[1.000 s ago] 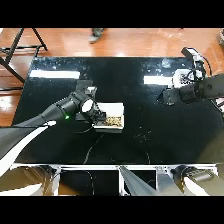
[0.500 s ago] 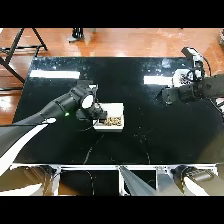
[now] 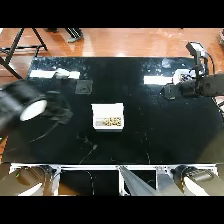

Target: Fold the box and place the chain.

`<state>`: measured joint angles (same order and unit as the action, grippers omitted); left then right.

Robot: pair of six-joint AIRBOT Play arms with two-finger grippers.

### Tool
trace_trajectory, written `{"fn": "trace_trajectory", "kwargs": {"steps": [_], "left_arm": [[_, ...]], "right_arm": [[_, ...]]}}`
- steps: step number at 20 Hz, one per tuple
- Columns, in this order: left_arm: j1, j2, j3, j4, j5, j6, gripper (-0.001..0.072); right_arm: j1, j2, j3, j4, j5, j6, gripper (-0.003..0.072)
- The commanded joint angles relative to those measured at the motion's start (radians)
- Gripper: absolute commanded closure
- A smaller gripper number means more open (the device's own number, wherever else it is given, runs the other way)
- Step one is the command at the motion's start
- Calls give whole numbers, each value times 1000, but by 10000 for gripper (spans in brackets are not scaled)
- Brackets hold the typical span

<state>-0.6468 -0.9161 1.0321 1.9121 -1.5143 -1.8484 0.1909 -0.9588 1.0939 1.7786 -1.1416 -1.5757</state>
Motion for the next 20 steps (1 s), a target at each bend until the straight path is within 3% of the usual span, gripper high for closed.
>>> {"fn": "trace_trajectory", "kwargs": {"steps": [1, 3, 5, 7, 11, 13, 17, 20], "left_arm": [[81, 226, -154, -7, 31, -83, 60], [81, 309, -280, -70, 114, -140, 60], [81, 337, -381, -144, 163, -135, 59], [82, 322, -425, -205, 187, -91, 59], [82, 303, -428, -283, 311, -93, 59], [82, 296, -428, -365, 296, -93, 60], [90, 294, -428, -390, 266, -84, 60], [158, 291, -428, -388, 273, -36, 60]], "right_arm": [[0, 0, 0, 5, 96, 75, 125], [0, 0, 0, 10, 145, 150, -28], [4, -3, 0, 58, 154, 145, -28], [31, -21, 0, 94, 150, 116, -29], [125, -149, 39, 144, 178, 110, -28], [154, -267, 150, 140, 174, 77, -27], [206, -515, 418, 119, -75, -94, -25], [288, -558, 432, 124, -150, -192, -18]]}}
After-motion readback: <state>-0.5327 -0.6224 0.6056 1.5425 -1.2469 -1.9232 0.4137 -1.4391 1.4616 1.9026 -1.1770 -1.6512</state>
